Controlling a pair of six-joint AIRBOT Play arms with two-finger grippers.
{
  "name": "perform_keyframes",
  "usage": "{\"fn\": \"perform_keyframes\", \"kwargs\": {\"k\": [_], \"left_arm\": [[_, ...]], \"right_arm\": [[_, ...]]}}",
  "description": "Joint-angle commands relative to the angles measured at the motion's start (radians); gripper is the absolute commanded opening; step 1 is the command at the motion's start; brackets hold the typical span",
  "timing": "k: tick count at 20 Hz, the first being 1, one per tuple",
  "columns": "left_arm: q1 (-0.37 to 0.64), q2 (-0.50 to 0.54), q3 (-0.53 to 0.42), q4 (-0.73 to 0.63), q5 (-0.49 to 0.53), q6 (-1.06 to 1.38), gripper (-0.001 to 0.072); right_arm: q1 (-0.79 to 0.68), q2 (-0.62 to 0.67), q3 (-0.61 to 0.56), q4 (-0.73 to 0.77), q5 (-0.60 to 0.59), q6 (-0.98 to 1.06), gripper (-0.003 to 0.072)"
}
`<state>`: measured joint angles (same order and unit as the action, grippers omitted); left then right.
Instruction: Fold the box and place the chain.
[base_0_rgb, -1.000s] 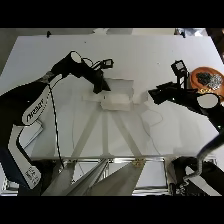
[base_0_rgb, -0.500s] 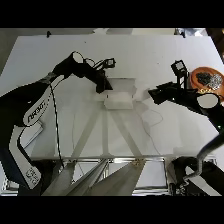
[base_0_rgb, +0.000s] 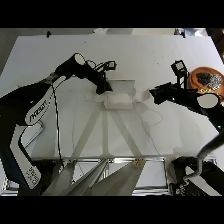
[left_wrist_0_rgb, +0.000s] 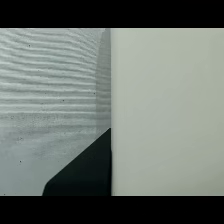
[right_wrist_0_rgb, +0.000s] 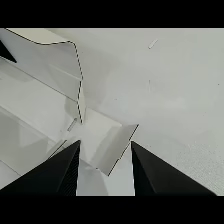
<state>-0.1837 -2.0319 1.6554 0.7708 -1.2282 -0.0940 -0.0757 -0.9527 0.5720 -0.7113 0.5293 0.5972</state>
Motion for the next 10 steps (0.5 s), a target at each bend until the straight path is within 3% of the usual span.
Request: {"fn": "perform_keyframes", "kwargs": {"k": [1, 10], "left_arm": [[-0.001, -0.009, -0.001, 0.001, -0.002, 0.0, 0.0004], [0.001, -0.009, -0.001, 0.001, -0.002, -0.003, 0.001]], "right_arm": [[0.0, 0.001, 0.001, 0.0, 0.0, 0.0, 0.0318], [0.0, 0.001, 0.002, 0.084, 0.003, 0.0, 0.0318]]}}
